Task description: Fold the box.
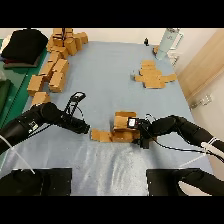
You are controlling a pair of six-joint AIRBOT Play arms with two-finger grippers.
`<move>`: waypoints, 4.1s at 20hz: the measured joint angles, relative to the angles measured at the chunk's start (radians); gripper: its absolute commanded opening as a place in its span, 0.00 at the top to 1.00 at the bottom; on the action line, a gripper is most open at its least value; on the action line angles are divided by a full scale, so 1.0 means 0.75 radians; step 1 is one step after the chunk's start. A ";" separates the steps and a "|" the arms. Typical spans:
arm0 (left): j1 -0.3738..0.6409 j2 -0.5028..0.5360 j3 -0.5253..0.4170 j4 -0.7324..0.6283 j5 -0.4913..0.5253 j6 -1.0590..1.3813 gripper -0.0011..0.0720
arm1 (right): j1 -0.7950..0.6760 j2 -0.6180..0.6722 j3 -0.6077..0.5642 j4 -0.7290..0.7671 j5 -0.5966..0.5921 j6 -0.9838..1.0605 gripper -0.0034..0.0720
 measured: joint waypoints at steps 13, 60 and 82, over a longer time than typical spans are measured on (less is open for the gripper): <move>-0.251 -0.229 -0.038 -0.310 0.247 -0.241 0.97 | 0.000 0.000 0.000 0.001 0.000 0.000 0.29; -0.709 -0.450 0.517 0.418 0.030 -1.094 0.40 | 0.000 0.000 0.000 0.000 0.000 -0.001 0.29; -0.790 -0.703 0.712 0.582 -0.079 -1.361 0.40 | 0.000 0.000 0.001 0.000 0.001 0.001 0.29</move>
